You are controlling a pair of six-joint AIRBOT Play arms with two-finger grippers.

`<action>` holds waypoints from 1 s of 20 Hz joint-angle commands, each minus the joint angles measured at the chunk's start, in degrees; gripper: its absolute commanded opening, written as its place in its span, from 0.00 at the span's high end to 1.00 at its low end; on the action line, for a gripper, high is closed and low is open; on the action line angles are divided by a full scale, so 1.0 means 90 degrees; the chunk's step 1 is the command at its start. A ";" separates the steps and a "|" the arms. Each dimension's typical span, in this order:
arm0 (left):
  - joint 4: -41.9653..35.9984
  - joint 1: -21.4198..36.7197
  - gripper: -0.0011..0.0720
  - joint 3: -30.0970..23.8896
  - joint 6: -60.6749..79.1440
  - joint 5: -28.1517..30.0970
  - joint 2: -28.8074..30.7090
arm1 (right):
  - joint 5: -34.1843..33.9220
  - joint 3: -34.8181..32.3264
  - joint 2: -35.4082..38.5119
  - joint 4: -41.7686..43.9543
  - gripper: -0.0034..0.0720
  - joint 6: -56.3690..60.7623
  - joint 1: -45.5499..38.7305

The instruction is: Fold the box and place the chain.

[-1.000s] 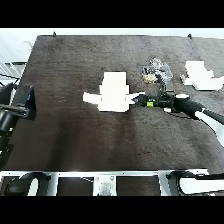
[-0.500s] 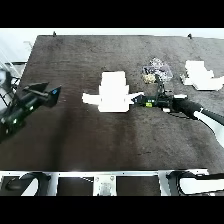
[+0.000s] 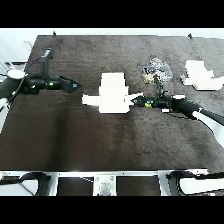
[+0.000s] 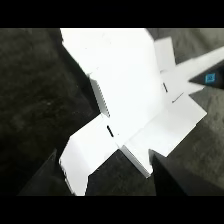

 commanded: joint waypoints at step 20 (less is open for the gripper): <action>0.1528 -0.1246 0.09 0.4500 -0.2543 -0.1132 -0.3721 | -0.0117 0.0000 -0.0002 -0.0010 0.94 -0.0032 0.0070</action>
